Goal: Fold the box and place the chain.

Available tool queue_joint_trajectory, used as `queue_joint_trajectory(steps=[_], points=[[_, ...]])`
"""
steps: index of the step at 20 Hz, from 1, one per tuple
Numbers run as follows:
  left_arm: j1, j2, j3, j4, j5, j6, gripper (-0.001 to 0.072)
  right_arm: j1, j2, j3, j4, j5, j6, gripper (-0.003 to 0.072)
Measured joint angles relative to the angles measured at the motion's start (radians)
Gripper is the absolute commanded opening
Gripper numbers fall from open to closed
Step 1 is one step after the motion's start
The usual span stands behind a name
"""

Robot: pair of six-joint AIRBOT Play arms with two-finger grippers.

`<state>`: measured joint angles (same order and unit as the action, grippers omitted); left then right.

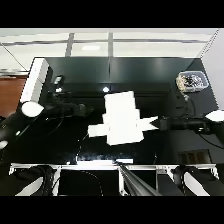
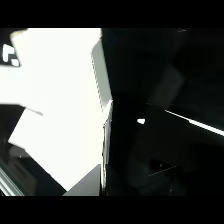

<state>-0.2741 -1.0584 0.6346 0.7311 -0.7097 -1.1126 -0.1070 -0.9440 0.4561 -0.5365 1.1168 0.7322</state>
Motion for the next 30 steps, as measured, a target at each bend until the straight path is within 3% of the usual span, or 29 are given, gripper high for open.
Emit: queue_joint_trajectory(steps=[7,9,10,11,13,15,18,19,20,25,26,28,29,30], points=[[0.064,-0.394,0.216,-0.225,-0.471,0.208,0.0693,0.143,0.014,-0.031,0.017,-0.099,-0.003,0.0010],[0.049,-0.472,0.242,-0.254,-0.541,0.270,0.0672,0.150,0.015,-0.032,0.018,-0.108,-0.003,0.0010],[0.036,-0.504,0.253,-0.258,-0.567,0.305,0.0598,0.153,0.015,-0.032,0.018,-0.109,-0.003,0.0010],[0.022,-0.533,0.266,-0.263,-0.586,0.336,0.0576,0.155,0.016,-0.033,0.019,-0.109,-0.003,0.0010],[-0.003,-0.572,0.293,-0.242,-0.610,0.378,0.0574,0.157,0.015,-0.033,0.019,-0.113,-0.003,0.0010],[-0.029,-0.597,0.324,-0.185,-0.636,0.415,0.0474,0.158,0.016,-0.033,0.021,-0.113,-0.003,0.0010],[-0.050,-0.616,0.364,-0.129,-0.666,0.473,0.0438,0.159,0.016,-0.033,0.020,-0.114,-0.003,0.0010],[-0.053,-0.620,0.374,-0.117,-0.670,0.490,0.0247,0.159,0.015,-0.033,0.020,-0.116,-0.003,0.0010],[-0.055,-0.623,0.383,-0.108,-0.683,0.505,0.0118,0.159,0.015,-0.033,0.020,-0.116,-0.003,0.0010],[-0.052,-0.630,0.406,-0.091,-0.707,0.554,0.0024,0.159,0.016,-0.033,0.019,-0.116,-0.003,0.0013],[-0.052,-0.630,0.407,-0.090,-0.710,0.557,0.0023,0.159,0.016,-0.033,0.019,-0.114,-0.003,0.0039],[-0.051,-0.630,0.409,-0.089,-0.711,0.564,0.0020,0.158,0.015,-0.033,0.021,-0.113,-0.003,0.0573],[-0.051,-0.627,0.410,-0.087,-0.711,0.565,0.0019,0.155,0.015,-0.029,0.017,-0.110,-0.003,0.0621],[-0.051,-0.619,0.411,-0.088,-0.709,0.565,0.0018,0.150,0.015,-0.018,0.010,-0.101,-0.002,0.0621]])
